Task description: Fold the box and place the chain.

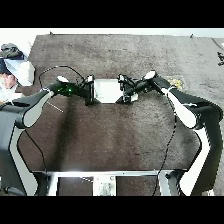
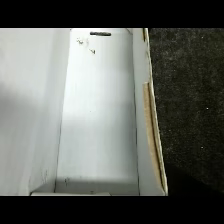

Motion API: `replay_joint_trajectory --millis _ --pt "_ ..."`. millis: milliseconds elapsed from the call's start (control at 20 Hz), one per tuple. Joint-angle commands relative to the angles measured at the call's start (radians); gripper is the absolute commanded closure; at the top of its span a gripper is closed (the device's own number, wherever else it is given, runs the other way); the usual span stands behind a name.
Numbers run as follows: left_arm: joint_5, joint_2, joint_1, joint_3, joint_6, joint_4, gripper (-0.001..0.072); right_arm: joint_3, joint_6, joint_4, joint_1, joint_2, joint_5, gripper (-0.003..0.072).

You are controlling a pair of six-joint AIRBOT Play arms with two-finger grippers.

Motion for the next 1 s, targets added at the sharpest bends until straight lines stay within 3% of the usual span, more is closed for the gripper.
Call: replay_joint_trajectory --millis 0,600,650,700,950 --pt "0.0 0.0 0.001 0.0 0.0 0.0 0.0357 0.0 0.0 0.0 0.001 0.0 0.0 0.027" --pt "0.0 0.0 0.001 0.0 0.0 0.0 0.0357 0.0 0.001 0.011 0.001 0.002 0.005 0.0269" --pt "0.0 0.0 0.001 0.0 0.0 0.0 0.0357 0.0 0.001 0.006 0.0 0.004 0.0 0.0246" --pt "0.0 0.0 0.001 0.0 0.0 0.0 0.0357 0.0 0.002 0.001 -0.001 0.008 -0.007 0.0092" --pt "0.0 0.0 0.001 0.0 0.0 0.0 0.0357 0.0 0.043 -0.09 -0.008 0.017 0.005 0.0093"
